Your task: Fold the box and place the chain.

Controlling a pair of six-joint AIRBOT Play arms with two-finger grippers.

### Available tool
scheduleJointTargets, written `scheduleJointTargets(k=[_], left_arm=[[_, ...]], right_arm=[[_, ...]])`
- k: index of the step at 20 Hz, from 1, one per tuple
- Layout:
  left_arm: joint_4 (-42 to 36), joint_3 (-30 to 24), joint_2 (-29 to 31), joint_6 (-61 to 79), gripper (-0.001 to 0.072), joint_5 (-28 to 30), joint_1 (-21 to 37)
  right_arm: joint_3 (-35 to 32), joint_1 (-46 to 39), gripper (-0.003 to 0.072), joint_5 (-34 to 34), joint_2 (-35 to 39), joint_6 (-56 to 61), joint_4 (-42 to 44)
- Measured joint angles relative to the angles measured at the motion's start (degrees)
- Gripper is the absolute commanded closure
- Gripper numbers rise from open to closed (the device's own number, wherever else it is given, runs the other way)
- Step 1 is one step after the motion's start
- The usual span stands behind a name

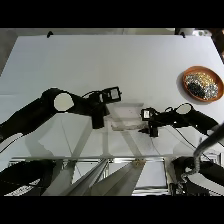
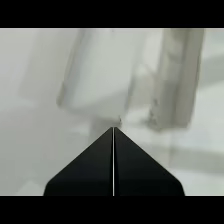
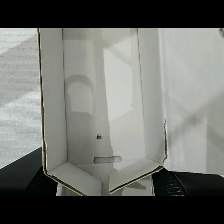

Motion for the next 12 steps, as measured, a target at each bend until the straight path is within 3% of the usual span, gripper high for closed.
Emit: scheduleJointTargets(k=[5,12], left_arm=[[2.6,-2.3,-0.8,0.6,0.0707,-5.2,0.0],[0.4,-6.1,-4.6,4.6,0.0697,-1.9,0.0]], right_arm=[[0.0,0.0,0.0279,0.0,0.0,0.0,0.0],[0.0,0.0,0.0279,0.0,0.0,0.0,0.0]])
